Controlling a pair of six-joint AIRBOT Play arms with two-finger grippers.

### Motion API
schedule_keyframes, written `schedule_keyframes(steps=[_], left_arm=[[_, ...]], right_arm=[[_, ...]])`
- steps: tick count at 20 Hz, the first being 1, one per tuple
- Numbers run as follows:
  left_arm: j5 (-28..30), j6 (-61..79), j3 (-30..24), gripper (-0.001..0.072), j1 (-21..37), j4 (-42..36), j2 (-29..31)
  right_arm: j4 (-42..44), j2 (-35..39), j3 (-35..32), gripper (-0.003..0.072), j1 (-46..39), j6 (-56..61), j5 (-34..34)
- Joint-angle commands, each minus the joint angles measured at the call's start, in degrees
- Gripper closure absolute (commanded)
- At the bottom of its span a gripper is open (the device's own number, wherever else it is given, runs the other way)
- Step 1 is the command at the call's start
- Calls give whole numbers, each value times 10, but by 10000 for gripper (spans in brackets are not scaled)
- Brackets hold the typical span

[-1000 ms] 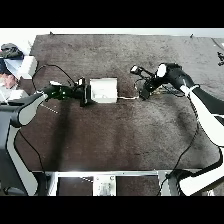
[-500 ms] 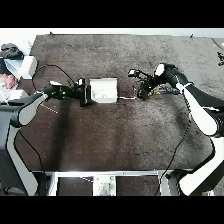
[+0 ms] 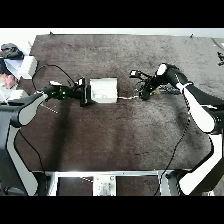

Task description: Fold the box and place the chain.

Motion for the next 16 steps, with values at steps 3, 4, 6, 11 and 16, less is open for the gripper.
schedule_keyframes(steps=[3,4,6,11,16], left_arm=[[0,0,0,424,0,0,0],[0,0,0,424,0,0,0],[0,0,0,424,0,0,0],[0,0,0,424,0,0,0],[0,0,0,424,0,0,0]], right_arm=[[120,115,3,700,0,-4,13],[150,145,3,700,0,-4,10],[195,202,3,700,2,-4,-5],[225,308,3,700,51,-3,-107],[227,342,5,701,129,-3,-254]])
